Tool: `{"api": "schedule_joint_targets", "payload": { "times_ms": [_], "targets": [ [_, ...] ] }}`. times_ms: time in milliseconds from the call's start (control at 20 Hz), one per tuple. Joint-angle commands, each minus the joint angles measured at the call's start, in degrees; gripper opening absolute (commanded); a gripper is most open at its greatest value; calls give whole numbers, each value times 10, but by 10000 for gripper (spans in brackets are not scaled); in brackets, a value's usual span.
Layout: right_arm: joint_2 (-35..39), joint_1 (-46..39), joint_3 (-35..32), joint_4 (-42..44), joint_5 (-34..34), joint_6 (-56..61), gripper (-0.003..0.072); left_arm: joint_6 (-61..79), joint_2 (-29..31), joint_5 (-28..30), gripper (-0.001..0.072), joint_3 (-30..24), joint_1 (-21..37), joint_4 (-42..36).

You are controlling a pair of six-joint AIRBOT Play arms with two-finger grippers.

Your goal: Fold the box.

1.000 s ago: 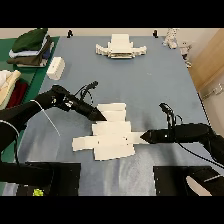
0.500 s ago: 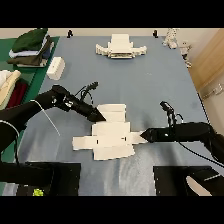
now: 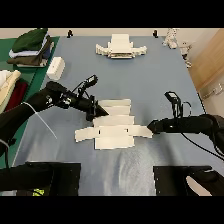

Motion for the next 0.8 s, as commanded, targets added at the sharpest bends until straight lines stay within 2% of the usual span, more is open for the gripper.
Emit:
{"api": "schedule_joint_targets", "payload": {
  "times_ms": [0,150,250,400,550,750],
  "targets": [
    [0,0,43,-114,2,97,374,79,60,63,12,-24,-30,-4],
    [0,0,59,-146,5,162,374,139,117,115,12,-83,-65,-26],
    [0,0,59,-162,12,209,374,213,149,128,12,-127,-80,-91],
    [0,0,59,-160,17,216,374,312,181,149,15,-185,-94,-192],
    [-1,0,59,-158,17,216,374,316,178,180,17,-214,-100,-177],
    [-1,0,59,-153,17,216,374,316,165,184,17,-218,-100,-160]
  ]
}}
